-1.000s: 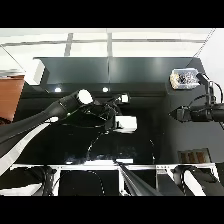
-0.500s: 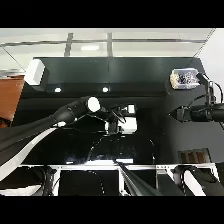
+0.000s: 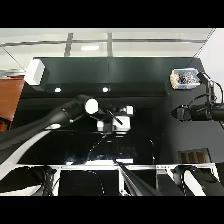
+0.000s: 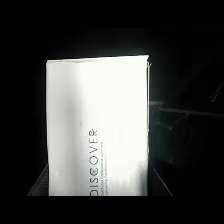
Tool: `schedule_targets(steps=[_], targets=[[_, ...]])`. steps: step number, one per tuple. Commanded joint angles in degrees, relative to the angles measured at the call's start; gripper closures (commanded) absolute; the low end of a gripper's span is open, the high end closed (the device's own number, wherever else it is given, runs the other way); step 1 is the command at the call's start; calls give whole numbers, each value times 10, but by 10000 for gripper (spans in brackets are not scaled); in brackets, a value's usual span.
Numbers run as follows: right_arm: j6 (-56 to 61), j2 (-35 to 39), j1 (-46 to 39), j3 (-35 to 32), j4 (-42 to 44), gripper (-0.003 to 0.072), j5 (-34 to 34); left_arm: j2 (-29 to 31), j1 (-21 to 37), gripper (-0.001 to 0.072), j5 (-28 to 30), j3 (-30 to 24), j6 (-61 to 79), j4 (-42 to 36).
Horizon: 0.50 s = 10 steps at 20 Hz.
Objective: Fold the box and place the chain.
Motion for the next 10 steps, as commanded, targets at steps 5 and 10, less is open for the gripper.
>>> schedule_targets(steps=[5,10], targets=[[0,0,0,0,0,674,0,103,303,301,-116,0,-256,156],[5,0,0,0,2,674,-1,108,560,301,-95,0,-309,158]])
